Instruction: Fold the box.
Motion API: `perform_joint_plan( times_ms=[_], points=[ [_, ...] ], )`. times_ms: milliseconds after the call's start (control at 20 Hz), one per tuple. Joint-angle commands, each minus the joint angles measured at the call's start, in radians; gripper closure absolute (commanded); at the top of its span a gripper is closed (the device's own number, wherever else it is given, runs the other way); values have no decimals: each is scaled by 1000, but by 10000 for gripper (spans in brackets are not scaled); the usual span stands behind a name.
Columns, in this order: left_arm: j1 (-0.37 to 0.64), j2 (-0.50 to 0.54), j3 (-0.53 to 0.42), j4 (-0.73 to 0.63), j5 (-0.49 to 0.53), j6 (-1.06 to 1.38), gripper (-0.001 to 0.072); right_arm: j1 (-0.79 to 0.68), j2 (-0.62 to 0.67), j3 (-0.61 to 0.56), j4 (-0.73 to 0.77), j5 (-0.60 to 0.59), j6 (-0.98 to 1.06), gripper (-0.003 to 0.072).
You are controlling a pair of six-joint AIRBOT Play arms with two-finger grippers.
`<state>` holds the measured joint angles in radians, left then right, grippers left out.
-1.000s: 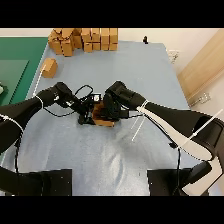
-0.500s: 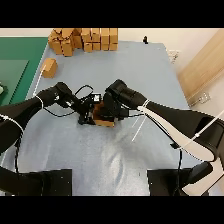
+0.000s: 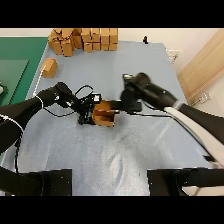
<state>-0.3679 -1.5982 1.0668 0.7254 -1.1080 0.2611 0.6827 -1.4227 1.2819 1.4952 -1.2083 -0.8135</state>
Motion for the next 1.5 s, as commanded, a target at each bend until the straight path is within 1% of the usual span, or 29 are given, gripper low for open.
perform_joint_plan(
  times_ms=[0,50,100,150,200,250,300,350,400,450,500,550,650,750,800,850,950,1050,1100,1150,1200,1250,1400,1450],
  points=[
    [0,1,1,0,0,-1,542,-99,206,-231,125,207,-77,551],
    [0,1,1,0,0,-1,542,-143,240,-287,167,290,-87,681],
    [0,1,1,0,0,-1,542,-193,244,-315,220,358,-132,682],
    [0,1,1,0,-1,-1,541,-248,222,-322,328,420,-229,681],
    [0,1,1,0,-1,-1,541,-297,182,-319,461,488,-357,682],
    [0,1,1,0,-1,-1,541,-343,127,-309,656,543,-530,681],
    [0,1,1,0,-1,-1,542,-380,64,-286,818,555,-687,681],
    [0,1,1,0,1,-1,541,-410,-8,-245,962,533,-847,682],
    [0,1,1,0,1,-1,542,-426,-73,-194,1066,477,-970,681],
    [0,1,1,0,0,-1,542,-430,-138,-128,1141,391,-1069,681],
    [0,1,1,0,0,-1,541,-420,-187,-64,1181,306,-1157,681],
    [0,1,1,1,0,-1,542,-400,-212,-19,1188,235,-1239,680],
    [1,1,1,1,0,-1,542,-347,-211,7,1173,108,-1355,681],
    [2,0,1,1,0,-1,542,-301,-187,-27,1099,11,-1420,681],
    [2,1,1,1,0,-1,541,-280,-166,-62,1073,5,-1454,681],
    [2,1,1,2,0,-1,542,-261,-140,-99,1057,23,-1516,681],
    [2,1,1,5,1,-1,541,-231,-88,-151,1049,137,-1664,681],
    [2,1,1,8,0,-1,541,-203,-59,-153,979,244,-1748,678],
    [2,1,1,8,0,-1,542,-194,-56,-151,954,266,-1794,623],
    [2,1,1,8,0,-1,541,-190,-59,-152,950,275,-1830,525],
    [2,1,1,8,0,-1,542,-190,-60,-152,951,290,-1839,383],
    [2,1,1,8,0,-1,541,-190,-58,-150,951,296,-1839,291],
    [2,1,1,8,-1,-2,541,-180,-30,-137,943,286,-1869,290],
    [2,1,1,9,1,-12,542,-171,-18,-138,913,281,-1898,290]
  ],
)
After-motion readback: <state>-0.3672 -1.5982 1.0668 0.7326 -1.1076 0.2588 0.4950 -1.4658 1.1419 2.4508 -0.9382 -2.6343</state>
